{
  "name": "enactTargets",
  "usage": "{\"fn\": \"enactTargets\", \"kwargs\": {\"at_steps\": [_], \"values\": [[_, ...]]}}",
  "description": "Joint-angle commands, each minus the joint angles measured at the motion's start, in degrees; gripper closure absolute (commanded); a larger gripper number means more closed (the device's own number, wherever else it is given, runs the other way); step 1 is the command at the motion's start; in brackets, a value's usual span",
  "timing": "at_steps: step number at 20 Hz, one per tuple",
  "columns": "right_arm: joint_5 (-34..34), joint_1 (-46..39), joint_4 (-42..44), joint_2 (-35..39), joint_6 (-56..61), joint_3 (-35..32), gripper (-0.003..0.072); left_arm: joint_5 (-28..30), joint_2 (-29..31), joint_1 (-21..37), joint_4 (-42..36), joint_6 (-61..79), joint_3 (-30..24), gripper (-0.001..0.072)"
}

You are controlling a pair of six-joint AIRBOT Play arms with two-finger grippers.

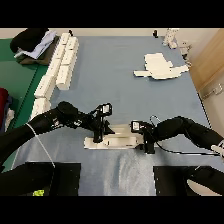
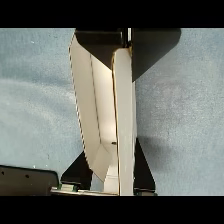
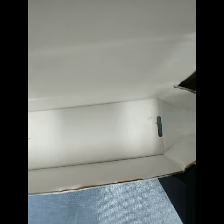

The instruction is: Fold the box.

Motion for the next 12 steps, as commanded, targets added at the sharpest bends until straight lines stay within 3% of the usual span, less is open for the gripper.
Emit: {"fn": "enactTargets", "kwargs": {"at_steps": [1, 7, 8, 9, 12], "values": [[0.0, 0.04, 0.0, -0.02, 0.0, -0.02, 0.0163, -0.04, 0.04, 0.0, -1.51, 0.02, 0.02, 0.0693], [0.0, 0.04, 0.0, -0.02, 0.0, -0.02, 0.0163, -0.11, -0.07, 0.0, -1.55, -0.02, 0.02, 0.069], [0.0, 0.04, -0.02, -0.02, -0.02, -0.02, 0.0163, -0.07, -0.07, 0.02, -1.51, -0.02, 0.02, 0.0564], [-0.02, 0.04, -0.02, -0.02, 0.0, -0.02, 0.0163, -0.07, -0.07, 0.02, -1.55, -0.17, 0.02, 0.0319], [0.0, 0.04, -0.02, -0.02, 0.0, -0.02, 0.0163, -0.04, 0.33, 0.13, -1.03, -2.97, 0.04, 0.0323]]}}
